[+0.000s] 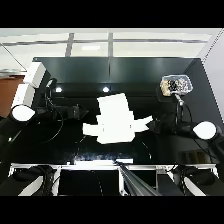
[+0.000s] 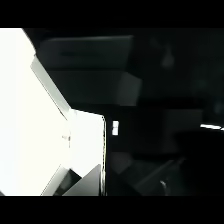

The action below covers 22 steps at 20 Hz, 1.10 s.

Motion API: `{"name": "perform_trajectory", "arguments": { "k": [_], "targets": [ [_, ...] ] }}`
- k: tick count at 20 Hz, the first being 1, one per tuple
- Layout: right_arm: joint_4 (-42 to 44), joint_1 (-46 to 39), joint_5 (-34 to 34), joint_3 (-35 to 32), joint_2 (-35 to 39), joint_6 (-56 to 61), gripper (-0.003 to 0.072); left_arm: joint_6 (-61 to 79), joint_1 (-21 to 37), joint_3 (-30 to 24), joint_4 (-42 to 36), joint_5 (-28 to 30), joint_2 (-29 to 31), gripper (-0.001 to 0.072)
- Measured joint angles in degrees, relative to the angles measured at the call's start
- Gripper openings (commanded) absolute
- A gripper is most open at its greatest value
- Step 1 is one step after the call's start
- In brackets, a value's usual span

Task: Fold the box and place the chain.

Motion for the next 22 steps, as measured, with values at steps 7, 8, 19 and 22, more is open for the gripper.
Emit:
{"name": "perform_trajectory", "arguments": {
  "k": [7, 8, 19, 22],
  "targets": [
    [-6.0, 7.7, -2.7, -2.1, 3.2, 8.7, 0.0027, 25.9, 7.1, 1.5, -18.6, -15.4, -18.6, 0.0703],
    [-6.3, 8.0, -2.8, -2.2, 3.3, 8.9, 0.0028, 28.3, 6.5, 2.3, -19.5, -16.2, -21.2, 0.0703],
    [-7.0, 8.9, -2.7, -2.3, 3.6, 9.9, 0.0027, 42.1, -1.3, 16.1, -22.6, -33.3, -40.4, 0.061],
    [-7.0, 8.9, -2.6, -2.3, 3.6, 9.9, 0.0027, 42.6, -1.6, 17.4, -18.9, -34.7, -41.6, 0.0595]
  ]
}}
